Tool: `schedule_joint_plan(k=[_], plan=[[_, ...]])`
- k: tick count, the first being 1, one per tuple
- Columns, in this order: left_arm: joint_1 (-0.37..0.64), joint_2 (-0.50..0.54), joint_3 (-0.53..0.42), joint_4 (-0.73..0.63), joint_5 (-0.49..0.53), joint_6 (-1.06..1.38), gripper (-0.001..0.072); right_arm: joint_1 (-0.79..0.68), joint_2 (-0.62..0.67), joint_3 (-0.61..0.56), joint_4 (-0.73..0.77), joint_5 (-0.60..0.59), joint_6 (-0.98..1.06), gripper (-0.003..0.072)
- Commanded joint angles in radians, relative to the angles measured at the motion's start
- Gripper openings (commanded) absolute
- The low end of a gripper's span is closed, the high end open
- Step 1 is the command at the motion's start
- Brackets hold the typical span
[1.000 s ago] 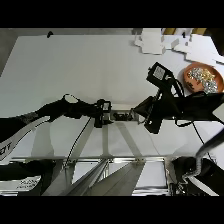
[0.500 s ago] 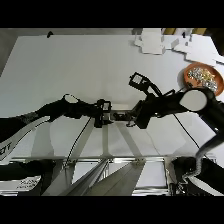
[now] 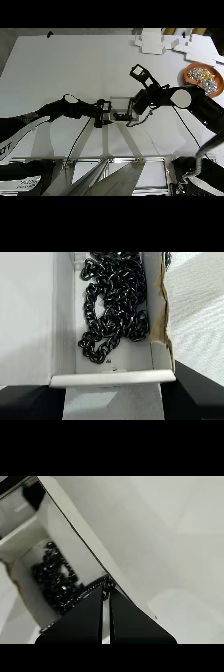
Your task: Fold the box and place the chain.
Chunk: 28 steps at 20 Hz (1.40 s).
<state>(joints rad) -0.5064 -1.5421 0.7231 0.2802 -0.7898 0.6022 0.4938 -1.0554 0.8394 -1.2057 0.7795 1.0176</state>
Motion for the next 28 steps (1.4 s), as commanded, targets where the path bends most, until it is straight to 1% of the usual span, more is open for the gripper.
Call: schedule_joint_plan(k=[1, 4, 5, 7, 8, 9, 10, 13, 15, 16, 17, 18, 19, 21, 24, 25, 26, 27, 28], plan=[[0.0, 0.0, 0.0, 0.0, 0.0, 0.0, 0.0214, -0.012, -0.003, 0.0, -0.013, 0.026, -0.004, 0.0014], [0.0, 0.0, 0.0, 0.0, 0.0, 0.0, 0.0214, -0.012, -0.003, 0.0, 0.128, 0.136, -0.157, 0.0014], [0.0, 0.0, 0.0, 0.0, 0.0, 0.0, 0.0214, -0.011, -0.003, 0.0, 0.167, 0.153, -0.201, 0.0015], [0.0, 0.0, 0.0, 0.0, 0.0, 0.0, 0.0214, -0.012, -0.01, 0.0, 0.177, 0.156, -0.215, 0.0016], [0.0, 0.0, 0.0, 0.0, 0.0, 0.0, 0.0214, -0.012, -0.019, 0.0, 0.169, 0.157, -0.206, 0.0063], [0.0, 0.0, 0.0, 0.0, 0.0, 0.0, 0.0214, -0.012, -0.028, 0.0, 0.164, 0.164, -0.202, 0.0166], [0.0, 0.0, 0.0, 0.0, 0.0, 0.0, 0.0214, -0.012, -0.029, 0.0, 0.158, 0.177, -0.199, 0.0223], [0.0, 0.0, 0.0, 0.0, 0.001, 0.0, 0.0214, -0.012, 0.004, 0.001, 0.12, 0.205, -0.116, 0.0222], [0.0, 0.0, 0.0, 0.0, 0.0, 0.0, 0.0214, -0.012, 0.043, 0.001, 0.028, 0.214, 0.002, 0.0214], [0.0, 0.0, 0.0, 0.0, 0.0, 0.0, 0.0214, -0.025, 0.058, 0.001, -0.028, 0.236, 0.076, 0.0169], [0.0, 0.0, 0.0, 0.0, 0.001, 0.0, 0.0214, -0.054, 0.063, 0.0, -0.064, 0.266, 0.146, 0.0151], [0.0, 0.0, 0.0, 0.0, 0.0, 0.0, 0.0214, -0.092, 0.059, -0.002, -0.083, 0.283, 0.222, 0.0151], [0.0, 0.0, 0.0, 0.0, 0.0, 0.0, 0.0214, -0.136, 0.056, -0.01, -0.09, 0.283, 0.286, 0.0151], [0.0, 0.0, 0.0, 0.001, 0.0, 0.0, 0.0214, -0.208, 0.055, -0.039, -0.112, 0.258, 0.346, 0.0151], [0.0, 0.0, 0.0, 0.0, 0.0, 0.0, 0.0214, -0.262, 0.042, -0.092, -0.162, 0.193, 0.382, 0.0159], [0.0, 0.0, 0.0, 0.0, 0.001, 0.0, 0.0214, -0.267, 0.027, -0.103, -0.17, 0.18, 0.382, 0.0201], [0.0, 0.0, 0.0, 0.0, 0.0, 0.0, 0.0214, -0.266, 0.003, -0.107, -0.171, 0.174, 0.382, 0.0299], [0.0, 0.0, 0.0, 0.0, 0.0, 0.0, 0.0214, -0.266, -0.022, -0.107, -0.166, 0.172, 0.382, 0.0347], [0.0, 0.0, 0.0, 0.0, 0.0, 0.0, 0.0214, -0.266, -0.046, -0.107, -0.163, 0.167, 0.382, 0.0346]])
